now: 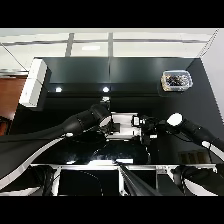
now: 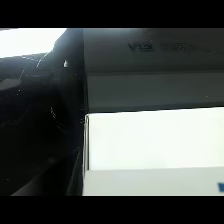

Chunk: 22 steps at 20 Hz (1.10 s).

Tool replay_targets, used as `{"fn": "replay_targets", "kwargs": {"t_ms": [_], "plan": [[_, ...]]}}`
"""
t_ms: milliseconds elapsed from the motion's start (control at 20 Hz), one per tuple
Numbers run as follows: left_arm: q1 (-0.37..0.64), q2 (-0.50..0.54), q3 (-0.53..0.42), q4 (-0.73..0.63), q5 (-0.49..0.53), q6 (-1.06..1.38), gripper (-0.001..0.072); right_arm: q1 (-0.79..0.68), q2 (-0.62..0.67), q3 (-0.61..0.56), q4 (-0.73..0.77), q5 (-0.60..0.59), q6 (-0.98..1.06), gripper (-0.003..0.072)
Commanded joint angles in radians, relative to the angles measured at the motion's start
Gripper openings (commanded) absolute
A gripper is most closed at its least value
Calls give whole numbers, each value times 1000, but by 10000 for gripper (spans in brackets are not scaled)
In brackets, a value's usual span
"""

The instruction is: Fold the box and place the chain.

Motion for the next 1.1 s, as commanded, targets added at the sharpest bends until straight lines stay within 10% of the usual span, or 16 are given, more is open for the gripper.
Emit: {"fn": "replay_targets", "kwargs": {"t_ms": [0,100,200,550,700,900,950,1050], "plan": [[0,-5,1,1,3,0,287,1,-1,-1,0,0,0,482],[0,-11,1,0,2,0,270,1,-1,-1,0,0,0,482],[-1,-12,5,0,-2,7,31,1,-1,-1,0,0,0,482],[0,-12,27,-2,-2,6,36,1,-1,-1,0,0,0,481],[0,-12,27,-23,-6,6,439,1,-1,-1,0,0,0,482],[0,-13,27,-15,-45,6,452,1,-1,-1,0,0,0,482],[0,-14,27,-14,-47,5,442,1,-1,-1,0,0,0,482],[0,-18,27,-14,-42,3,164,1,-1,-1,0,0,0,482]]}}
